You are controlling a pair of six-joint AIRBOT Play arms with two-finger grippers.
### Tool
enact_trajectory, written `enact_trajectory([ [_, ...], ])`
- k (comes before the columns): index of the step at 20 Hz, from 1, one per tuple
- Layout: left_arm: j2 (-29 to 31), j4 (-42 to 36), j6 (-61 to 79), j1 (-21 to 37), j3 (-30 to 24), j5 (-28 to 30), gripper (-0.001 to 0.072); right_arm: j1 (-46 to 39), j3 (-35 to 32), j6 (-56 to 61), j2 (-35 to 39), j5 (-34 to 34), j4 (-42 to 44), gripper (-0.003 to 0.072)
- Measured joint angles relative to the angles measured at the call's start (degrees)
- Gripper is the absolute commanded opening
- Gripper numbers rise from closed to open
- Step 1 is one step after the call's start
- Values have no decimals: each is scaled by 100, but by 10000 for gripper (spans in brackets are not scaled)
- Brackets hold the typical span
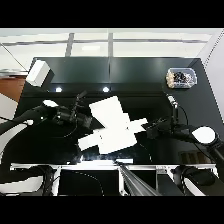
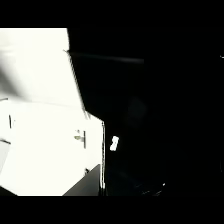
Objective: Fold the box and place the chain.
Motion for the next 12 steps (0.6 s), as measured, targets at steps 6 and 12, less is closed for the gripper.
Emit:
enact_trajectory([
  [6, -151, 79, 581, 17, 52, -299, 124, 2, 0, -2, 0, -4, 0, 30],
  [12, -175, 120, 874, 24, 92, -372, 29, -26, 15, 107, 0, 317, -107, 699],
])
